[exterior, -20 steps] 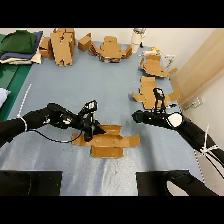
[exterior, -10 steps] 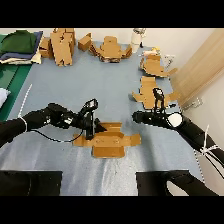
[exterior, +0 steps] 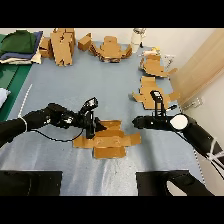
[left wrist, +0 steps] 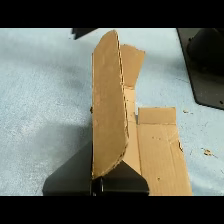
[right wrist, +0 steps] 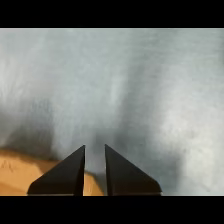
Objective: Fold the box.
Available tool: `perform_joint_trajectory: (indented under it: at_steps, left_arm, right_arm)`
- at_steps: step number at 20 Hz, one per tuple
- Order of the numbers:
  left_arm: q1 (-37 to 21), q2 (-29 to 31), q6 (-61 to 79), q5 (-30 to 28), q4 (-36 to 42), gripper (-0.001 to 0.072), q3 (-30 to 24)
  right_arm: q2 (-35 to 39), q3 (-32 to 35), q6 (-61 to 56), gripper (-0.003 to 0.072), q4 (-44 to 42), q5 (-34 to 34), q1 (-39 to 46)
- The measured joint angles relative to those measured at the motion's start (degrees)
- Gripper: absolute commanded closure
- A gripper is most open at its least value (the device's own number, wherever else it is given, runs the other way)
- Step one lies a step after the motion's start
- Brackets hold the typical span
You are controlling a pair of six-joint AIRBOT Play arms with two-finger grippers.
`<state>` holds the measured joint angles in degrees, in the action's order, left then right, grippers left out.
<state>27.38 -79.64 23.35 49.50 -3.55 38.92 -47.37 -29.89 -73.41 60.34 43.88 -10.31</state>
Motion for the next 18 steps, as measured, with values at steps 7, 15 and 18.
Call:
perform_joint_trajectory:
  at_steps: [7, 15, 18]
  left_arm:
    - [0.0, 0.0, 0.0, -0.1, -0.1, 0.0695, 0.0]
    - [0.0, 0.0, -0.1, 0.0, -0.1, 0.0695, 0.0]
    - [0.0, 0.0, -0.1, 0.1, -0.2, 0.0695, 0.0]
  right_arm:
    - [10.4, 0.0, -4.5, 0.0504, 5.3, 12.4, -18.9]
    - [1.7, 0.0, -20.4, 0.0442, 30.7, 15.1, -56.9]
    - [-0.9, 0.0, -24.2, 0.0442, 36.2, 15.3, -61.0]
